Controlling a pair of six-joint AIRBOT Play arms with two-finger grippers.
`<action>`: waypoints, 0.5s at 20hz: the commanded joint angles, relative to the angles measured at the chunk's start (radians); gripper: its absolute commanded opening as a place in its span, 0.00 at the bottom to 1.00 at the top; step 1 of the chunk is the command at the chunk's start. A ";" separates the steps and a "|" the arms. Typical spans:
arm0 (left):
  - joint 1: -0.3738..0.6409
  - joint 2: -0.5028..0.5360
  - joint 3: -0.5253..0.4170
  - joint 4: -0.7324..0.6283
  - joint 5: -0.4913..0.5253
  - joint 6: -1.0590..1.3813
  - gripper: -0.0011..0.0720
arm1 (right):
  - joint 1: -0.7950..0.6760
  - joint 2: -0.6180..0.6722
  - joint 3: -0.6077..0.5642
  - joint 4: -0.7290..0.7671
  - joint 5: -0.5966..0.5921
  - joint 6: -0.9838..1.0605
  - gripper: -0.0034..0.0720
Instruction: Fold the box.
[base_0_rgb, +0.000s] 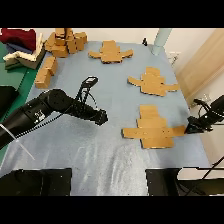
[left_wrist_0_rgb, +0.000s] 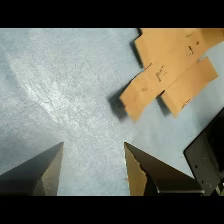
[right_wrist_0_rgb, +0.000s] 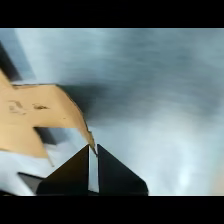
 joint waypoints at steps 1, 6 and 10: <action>0.001 0.001 0.001 -0.003 0.019 0.000 0.79 | 0.057 0.003 0.000 0.232 -0.079 -0.016 0.06; 0.001 0.001 0.001 -0.002 0.044 0.004 0.79 | 0.274 0.060 -0.005 0.386 -0.011 0.023 0.05; 0.001 0.001 0.001 -0.002 0.063 0.008 0.79 | 0.462 0.172 -0.145 0.388 0.304 0.170 0.05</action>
